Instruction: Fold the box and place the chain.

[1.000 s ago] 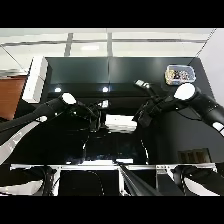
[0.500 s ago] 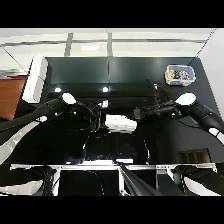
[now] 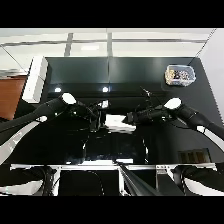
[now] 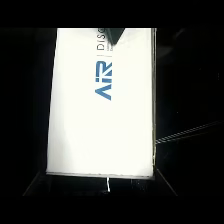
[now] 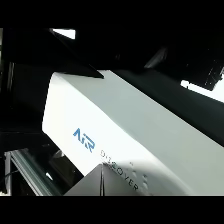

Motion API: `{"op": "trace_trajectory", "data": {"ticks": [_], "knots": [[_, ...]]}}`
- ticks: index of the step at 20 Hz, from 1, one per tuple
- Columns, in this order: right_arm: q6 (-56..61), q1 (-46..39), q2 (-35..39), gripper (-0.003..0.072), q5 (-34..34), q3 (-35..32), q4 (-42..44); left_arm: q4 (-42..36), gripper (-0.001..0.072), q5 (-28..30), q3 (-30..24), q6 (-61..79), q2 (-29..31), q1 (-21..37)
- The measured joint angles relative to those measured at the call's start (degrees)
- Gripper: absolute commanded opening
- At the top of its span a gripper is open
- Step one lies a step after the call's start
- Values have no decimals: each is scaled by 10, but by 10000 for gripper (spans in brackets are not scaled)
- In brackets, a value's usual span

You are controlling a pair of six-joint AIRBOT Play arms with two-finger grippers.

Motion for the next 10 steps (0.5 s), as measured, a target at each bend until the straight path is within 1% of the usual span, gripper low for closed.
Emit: {"op": "trace_trajectory", "data": {"ticks": [8, 10], "knots": [[-6, -2, -7, 13, -5, 1, -18, 0, 338, 0, 0, -1, 0, 0], [-12, -13, 0, 13, 10, 9, -24, -1, 338, 0, 0, -1, 0, 0]]}}
